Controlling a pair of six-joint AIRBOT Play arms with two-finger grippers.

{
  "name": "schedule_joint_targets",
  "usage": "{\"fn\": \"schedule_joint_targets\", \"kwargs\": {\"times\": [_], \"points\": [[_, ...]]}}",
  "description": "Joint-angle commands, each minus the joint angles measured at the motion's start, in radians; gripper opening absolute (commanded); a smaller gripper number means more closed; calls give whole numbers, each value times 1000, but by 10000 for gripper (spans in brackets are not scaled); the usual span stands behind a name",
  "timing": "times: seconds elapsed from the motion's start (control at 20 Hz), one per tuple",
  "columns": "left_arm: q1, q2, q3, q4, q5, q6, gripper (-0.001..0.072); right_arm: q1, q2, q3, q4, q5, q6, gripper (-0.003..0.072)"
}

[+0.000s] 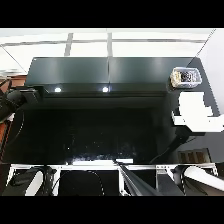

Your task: Fold the box and place the chain.

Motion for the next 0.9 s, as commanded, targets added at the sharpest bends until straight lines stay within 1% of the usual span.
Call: {"fn": "schedule_joint_targets", "kwargs": {"times": [0.0,0.1,0.3,0.35,0.4,0.45,0.55,0.65,0.75,0.85], "points": [[-2,-53,0,-10,-15,2,714,-109,-191,141,-2,190,-232,706],[-21,-89,0,-5,-39,2,714,-91,-265,167,2,224,-344,706],[-87,-152,0,-5,-51,2,714,-60,-326,169,-1,166,-420,703],[-101,-160,0,-6,-51,2,714,-58,-328,169,-5,167,-424,535],[-114,-163,0,-6,-51,2,714,-57,-328,169,-7,167,-431,339],[-123,-164,0,-6,-50,2,714,-57,-323,170,-8,168,-431,30],[-131,-164,0,-6,-50,2,714,-56,-303,171,10,227,-431,17],[-131,-165,0,-6,-51,2,714,-51,-250,163,92,273,-433,16],[-132,-165,0,-37,-85,2,714,-35,-145,104,232,254,-437,16],[-136,-165,0,-39,-130,2,714,0,-26,13,336,240,-442,16]]}}
